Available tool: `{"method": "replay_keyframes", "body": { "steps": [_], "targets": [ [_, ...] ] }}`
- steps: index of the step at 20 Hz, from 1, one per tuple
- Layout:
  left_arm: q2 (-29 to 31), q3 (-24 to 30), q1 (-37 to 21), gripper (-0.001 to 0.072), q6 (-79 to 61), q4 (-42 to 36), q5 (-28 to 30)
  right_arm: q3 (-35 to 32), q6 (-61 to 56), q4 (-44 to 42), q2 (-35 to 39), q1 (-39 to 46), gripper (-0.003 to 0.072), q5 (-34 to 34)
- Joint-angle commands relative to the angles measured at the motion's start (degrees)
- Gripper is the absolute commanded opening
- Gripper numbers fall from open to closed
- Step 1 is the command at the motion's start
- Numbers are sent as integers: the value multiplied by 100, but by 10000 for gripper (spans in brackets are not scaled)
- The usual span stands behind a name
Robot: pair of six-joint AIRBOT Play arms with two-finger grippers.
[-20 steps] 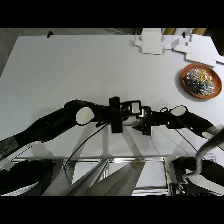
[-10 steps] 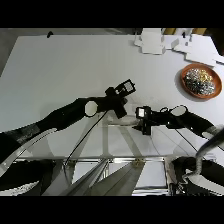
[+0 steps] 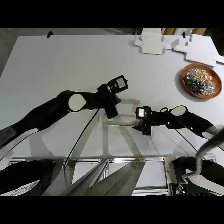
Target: Fold the box and place the chain.
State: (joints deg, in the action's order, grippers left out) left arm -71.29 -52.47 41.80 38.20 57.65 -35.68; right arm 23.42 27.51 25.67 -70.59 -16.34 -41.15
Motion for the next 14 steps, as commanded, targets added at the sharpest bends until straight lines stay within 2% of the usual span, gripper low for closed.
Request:
{"method": "replay_keyframes", "body": {
  "steps": [1, 4, 8, 11, 12, 14],
  "targets": [
    [280, 48, -223, 7, 188, 546, -1370, 0, 0, -2, 4, -2, 300, -4],
    [243, 483, -356, 7, 37, 459, -1349, 0, 0, -2, 4, -2, 300, -4],
    [243, 1084, -446, 7, -1045, 131, -1189, 0, 0, -2, 4, -2, 300, -7],
    [243, 1307, -623, 14, -1384, 118, -1038, 0, 0, -2, 4, -2, 300, -7],
    [243, 1331, -699, 32, -1569, 116, -1029, 0, 0, -2, 4, -2, 300, -7],
    [243, 1335, -850, 202, -2046, 111, -966, 0, 0, -2, 4, -2, 300, -7]
  ]
}}
